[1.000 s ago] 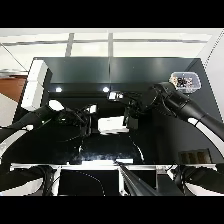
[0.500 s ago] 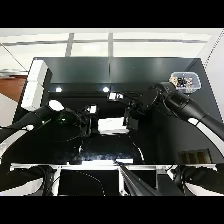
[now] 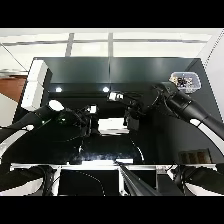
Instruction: Fold the box and place the chain.
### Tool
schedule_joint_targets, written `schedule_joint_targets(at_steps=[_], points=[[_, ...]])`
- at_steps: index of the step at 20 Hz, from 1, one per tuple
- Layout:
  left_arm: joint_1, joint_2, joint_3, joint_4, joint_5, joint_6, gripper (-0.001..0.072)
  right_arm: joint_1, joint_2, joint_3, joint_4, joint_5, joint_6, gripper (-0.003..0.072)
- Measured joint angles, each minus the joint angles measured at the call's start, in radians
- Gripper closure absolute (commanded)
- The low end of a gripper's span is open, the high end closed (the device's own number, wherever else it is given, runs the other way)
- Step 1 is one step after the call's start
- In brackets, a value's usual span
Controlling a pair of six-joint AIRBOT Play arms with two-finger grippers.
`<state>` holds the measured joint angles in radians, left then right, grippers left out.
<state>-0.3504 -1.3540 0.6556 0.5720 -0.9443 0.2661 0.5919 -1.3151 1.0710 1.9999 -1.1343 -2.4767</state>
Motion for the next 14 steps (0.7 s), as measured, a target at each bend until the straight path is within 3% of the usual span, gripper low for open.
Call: schedule_joint_targets(at_steps=[14], points=[[0.000,0.000,0.000,0.000,0.003,-0.001,0.0229,0.033,-0.001,0.000,-0.040,0.033,0.038,0.0452]])
